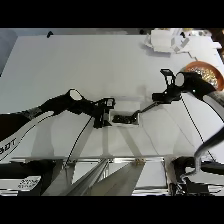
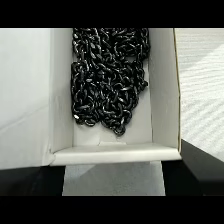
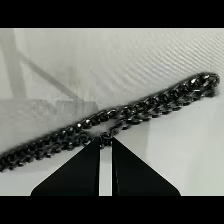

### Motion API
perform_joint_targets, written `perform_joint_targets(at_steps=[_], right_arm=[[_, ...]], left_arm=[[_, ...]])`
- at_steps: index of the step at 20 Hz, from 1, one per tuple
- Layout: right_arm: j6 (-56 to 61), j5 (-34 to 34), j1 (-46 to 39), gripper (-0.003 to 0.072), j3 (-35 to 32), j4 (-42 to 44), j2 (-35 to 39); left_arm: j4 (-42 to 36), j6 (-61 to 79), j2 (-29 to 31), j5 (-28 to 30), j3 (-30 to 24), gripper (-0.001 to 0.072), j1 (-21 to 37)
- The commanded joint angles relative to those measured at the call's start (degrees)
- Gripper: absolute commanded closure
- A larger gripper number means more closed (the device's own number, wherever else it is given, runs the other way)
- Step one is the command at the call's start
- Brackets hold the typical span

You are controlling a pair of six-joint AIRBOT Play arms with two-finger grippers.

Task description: Fold the box and place the chain.

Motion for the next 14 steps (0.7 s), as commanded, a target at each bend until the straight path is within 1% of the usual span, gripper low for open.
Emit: perform_joint_targets(at_steps=[1, 4, 6, 10, 14], right_arm=[[-2.9, 4.7, 0.3, 0.0672, 0.1, 0.0, 4.8], [-5.8, 10.7, 2.3, 0.0672, 0.1, 1.4, 11.8], [-7.5, 12.9, 4.5, 0.0672, 0.1, 5.2, 16.7], [-7.8, 13.1, 10.4, 0.0672, 0.1, 13.5, 24.6], [-7.8, 11.6, 17.1, 0.0672, 0.1, 19.7, 28.0]], left_arm=[[0.0, 0.0, 0.0, 0.0, 0.0, 0.0538, 0.0], [0.0, 0.0, 0.0, 0.0, 0.0, 0.0538, 0.0], [0.0, 0.0, 0.0, 0.0, 0.0, 0.0538, 0.0], [0.0, 0.0, 0.0, 0.0, 0.0, 0.0538, 0.0], [0.0, 0.0, 0.0, 0.0, 0.0, 0.0538, 0.0]])
